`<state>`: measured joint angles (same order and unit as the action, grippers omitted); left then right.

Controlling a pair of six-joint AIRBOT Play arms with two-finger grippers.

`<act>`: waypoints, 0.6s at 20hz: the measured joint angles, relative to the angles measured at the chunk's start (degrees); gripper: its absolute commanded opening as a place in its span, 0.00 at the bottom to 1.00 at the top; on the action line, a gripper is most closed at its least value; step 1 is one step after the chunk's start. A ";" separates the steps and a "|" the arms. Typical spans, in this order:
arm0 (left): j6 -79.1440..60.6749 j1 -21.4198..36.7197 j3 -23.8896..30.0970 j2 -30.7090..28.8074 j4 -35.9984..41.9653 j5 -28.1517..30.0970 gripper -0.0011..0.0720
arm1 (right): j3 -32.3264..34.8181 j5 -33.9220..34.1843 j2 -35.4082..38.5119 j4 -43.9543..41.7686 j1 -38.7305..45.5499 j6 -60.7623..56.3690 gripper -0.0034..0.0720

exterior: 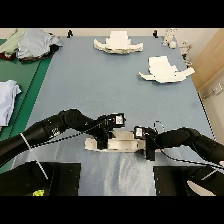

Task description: Fold the box.

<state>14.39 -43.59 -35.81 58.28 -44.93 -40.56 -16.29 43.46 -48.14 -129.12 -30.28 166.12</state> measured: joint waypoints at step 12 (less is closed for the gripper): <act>-0.02 0.00 -0.02 0.00 0.61 0.52 0.04 | -0.02 0.07 0.00 0.33 -0.02 0.00 0.72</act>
<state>14.37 -43.59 -35.83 58.28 -44.31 -40.03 -16.32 43.53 -48.14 -128.79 -30.30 166.12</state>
